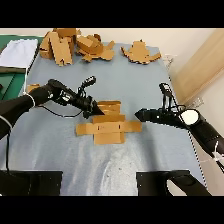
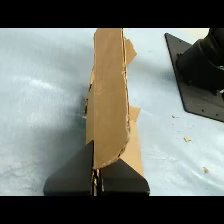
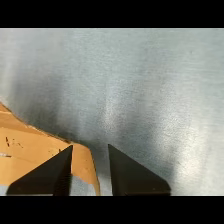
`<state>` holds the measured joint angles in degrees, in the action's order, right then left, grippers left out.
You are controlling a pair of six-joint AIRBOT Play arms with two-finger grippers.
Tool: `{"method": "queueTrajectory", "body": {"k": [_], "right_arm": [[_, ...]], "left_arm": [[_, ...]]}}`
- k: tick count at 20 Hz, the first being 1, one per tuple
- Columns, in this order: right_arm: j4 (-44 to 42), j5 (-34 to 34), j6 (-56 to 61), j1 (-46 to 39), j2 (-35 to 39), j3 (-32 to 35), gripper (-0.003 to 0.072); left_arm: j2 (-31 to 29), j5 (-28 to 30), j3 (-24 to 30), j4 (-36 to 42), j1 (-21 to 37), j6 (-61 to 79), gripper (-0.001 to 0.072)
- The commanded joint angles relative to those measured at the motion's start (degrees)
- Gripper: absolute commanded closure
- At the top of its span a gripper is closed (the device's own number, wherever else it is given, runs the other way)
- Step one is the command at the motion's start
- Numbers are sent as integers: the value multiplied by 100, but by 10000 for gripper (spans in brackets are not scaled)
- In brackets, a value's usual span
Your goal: Fold the box.
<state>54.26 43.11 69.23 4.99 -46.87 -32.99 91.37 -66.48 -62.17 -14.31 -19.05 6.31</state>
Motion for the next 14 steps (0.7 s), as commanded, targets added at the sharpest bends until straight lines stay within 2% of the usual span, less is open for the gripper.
{"method": "queueTrajectory", "body": {"k": [1, 4, 5, 7, 9, 14], "right_arm": [[-2, -7, 37, -2, 39, 2, 345], [2, -9, 37, -2, 39, 4, 345], [4, -9, 37, -2, 39, 7, 345], [2, -9, 37, 0, 39, 4, 345], [-4, -4, 37, 2, 39, 4, 345], [-127, -9, 37, 4, 39, 4, 345]], "left_arm": [[-339, 579, 254, 144, -208, 407, 699], [-748, 1429, 863, 455, -474, 1115, 699], [-881, 1510, 1086, 758, -505, 1449, 699], [-984, 1488, 1384, 1119, -503, 1775, 698], [-981, 1475, 1554, 1104, -505, 1805, 697], [-977, 1401, 1652, 673, -616, 1810, 697]]}}
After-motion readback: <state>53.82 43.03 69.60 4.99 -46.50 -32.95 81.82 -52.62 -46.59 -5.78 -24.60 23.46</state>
